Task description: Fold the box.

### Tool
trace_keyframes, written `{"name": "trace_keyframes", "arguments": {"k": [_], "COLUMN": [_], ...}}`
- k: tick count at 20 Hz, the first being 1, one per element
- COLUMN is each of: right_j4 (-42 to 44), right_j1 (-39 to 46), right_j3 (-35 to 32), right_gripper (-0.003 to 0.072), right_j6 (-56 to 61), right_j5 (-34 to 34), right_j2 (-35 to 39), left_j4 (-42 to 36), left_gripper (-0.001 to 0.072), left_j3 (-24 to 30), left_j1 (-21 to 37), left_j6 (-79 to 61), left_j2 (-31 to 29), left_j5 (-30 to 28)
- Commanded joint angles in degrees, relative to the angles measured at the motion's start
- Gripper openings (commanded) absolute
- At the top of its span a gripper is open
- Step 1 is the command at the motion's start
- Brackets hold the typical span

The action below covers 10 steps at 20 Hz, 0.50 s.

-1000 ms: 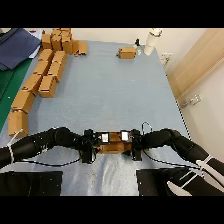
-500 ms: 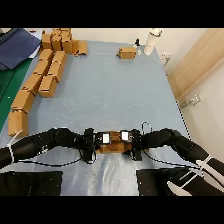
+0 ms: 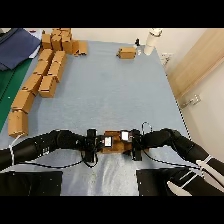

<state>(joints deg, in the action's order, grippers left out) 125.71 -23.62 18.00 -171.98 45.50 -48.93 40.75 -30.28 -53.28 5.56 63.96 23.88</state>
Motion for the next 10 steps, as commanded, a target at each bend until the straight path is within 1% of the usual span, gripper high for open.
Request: {"name": "trace_keyframes", "arguments": {"k": [1, 5, 10], "right_j4": [0.02, 0.04, 0.02], "right_j1": [-0.04, -0.04, -0.04], "right_j3": [0.0, 0.0, 0.0], "right_gripper": [0.0496, 0.0496, 0.0496], "right_j6": [0.0, 0.0, 0.0], "right_j5": [0.0, 0.0, 0.0], "right_j2": [-0.02, -0.02, -0.02], "left_j4": [-0.24, -2.58, -2.82], "left_gripper": [0.0011, 0.0011, 0.0011], "left_j3": [-0.02, -0.02, 0.0], "left_j1": [-1.09, -1.84, -1.88], "left_j6": [-0.24, -0.24, -0.22], "left_j2": [0.04, 0.04, 1.07], "left_j5": [-1.4, -1.44, -2.82]}}
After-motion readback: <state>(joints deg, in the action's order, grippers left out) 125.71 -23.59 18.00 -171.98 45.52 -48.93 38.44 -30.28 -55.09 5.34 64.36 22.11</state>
